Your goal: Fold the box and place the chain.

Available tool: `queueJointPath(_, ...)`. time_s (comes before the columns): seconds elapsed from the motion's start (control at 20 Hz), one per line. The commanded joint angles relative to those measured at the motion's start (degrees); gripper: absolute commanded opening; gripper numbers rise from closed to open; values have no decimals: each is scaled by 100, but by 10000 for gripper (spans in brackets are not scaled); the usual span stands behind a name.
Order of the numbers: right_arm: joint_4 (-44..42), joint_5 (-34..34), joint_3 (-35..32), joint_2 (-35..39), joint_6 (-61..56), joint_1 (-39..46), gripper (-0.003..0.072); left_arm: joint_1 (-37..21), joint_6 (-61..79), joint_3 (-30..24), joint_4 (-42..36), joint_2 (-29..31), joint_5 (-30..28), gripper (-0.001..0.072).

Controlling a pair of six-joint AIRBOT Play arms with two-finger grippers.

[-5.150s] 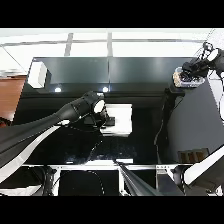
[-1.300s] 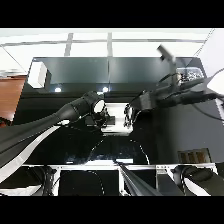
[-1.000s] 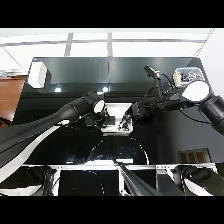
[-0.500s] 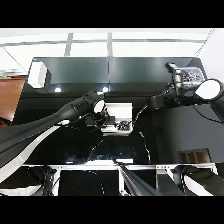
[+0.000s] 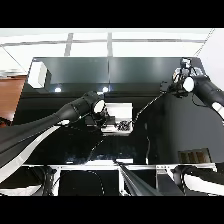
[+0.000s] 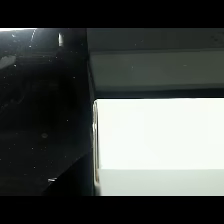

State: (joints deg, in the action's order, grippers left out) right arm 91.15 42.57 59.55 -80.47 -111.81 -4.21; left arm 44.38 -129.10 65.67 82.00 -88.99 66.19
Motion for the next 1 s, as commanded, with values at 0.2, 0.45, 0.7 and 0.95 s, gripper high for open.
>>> queueJointPath(0.2, 1003, 522, 1150, -1235, -1711, 4, 607, -7, 0, -2, -2, 2, -4, 29)
queueJointPath(0.45, 1012, 450, 1176, -1469, -2170, 24, 591, -7, 0, -2, 0, 2, -15, 29)
queueJointPath(0.7, 986, 437, 1176, -1591, -2168, 17, 493, -7, 2, -2, 0, 2, -15, 29)
queueJointPath(0.95, 960, 564, 1176, -1591, -2074, 17, 150, -7, 0, -2, 0, 2, -11, 29)
